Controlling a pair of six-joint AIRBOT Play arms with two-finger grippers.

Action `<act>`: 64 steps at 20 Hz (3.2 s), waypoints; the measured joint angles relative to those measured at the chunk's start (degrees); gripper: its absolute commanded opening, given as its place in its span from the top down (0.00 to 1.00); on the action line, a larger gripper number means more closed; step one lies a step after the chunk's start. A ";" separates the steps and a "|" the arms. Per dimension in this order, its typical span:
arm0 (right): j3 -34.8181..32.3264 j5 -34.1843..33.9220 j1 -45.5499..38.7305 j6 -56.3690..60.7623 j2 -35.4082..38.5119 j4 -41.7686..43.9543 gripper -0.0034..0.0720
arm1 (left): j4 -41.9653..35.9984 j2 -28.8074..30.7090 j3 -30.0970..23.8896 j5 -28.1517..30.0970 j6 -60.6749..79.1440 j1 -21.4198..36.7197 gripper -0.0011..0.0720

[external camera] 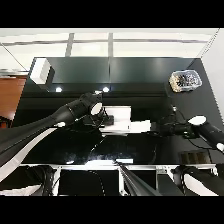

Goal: Fold the box and place the chain.

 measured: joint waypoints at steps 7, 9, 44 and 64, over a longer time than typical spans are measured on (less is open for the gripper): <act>8.31 6.49 3.30 -3.26 -3.23 2.25 0.26 | 0.00 0.00 0.00 0.09 -0.02 0.00 0.95; 9.92 8.31 3.48 -2.51 -3.43 1.81 0.11 | 0.00 0.00 0.00 0.07 -0.02 0.00 0.95; 35.60 4.90 36.85 61.33 -13.81 -48.02 0.51 | -0.17 0.00 0.00 0.48 0.00 0.00 0.95; 41.03 11.30 36.85 58.49 -15.78 -47.98 0.53 | -0.11 0.00 0.00 -0.09 0.02 0.00 0.95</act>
